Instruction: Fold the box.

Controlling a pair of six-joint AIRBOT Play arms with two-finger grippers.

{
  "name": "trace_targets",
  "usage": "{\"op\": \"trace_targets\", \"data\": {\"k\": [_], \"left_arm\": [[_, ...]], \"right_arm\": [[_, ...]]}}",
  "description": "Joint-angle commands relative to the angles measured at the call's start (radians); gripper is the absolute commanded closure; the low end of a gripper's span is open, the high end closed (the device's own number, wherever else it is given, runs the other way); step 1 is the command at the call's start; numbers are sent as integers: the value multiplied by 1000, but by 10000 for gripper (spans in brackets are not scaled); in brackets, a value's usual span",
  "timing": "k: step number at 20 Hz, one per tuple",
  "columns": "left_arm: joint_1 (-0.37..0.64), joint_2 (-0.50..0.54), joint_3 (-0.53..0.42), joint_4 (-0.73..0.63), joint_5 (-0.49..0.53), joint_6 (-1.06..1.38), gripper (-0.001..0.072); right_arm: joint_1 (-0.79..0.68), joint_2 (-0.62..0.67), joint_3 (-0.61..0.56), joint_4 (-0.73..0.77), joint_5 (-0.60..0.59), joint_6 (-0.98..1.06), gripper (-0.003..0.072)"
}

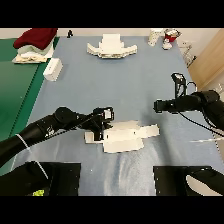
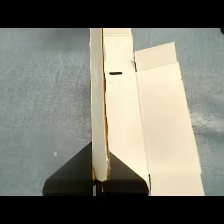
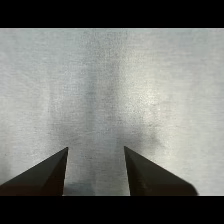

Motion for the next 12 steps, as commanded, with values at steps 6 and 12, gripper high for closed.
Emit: {"op": "trace_targets", "data": {"k": [6, 12], "left_arm": [[-47, 20, -40, -2, 75, 26, 698], [-46, 17, -1, -2, 35, 63, 699]], "right_arm": [[0, 1, 1, -2, 2, 9, 146], [0, 1, 1, 10, 3, 10, 148]]}}
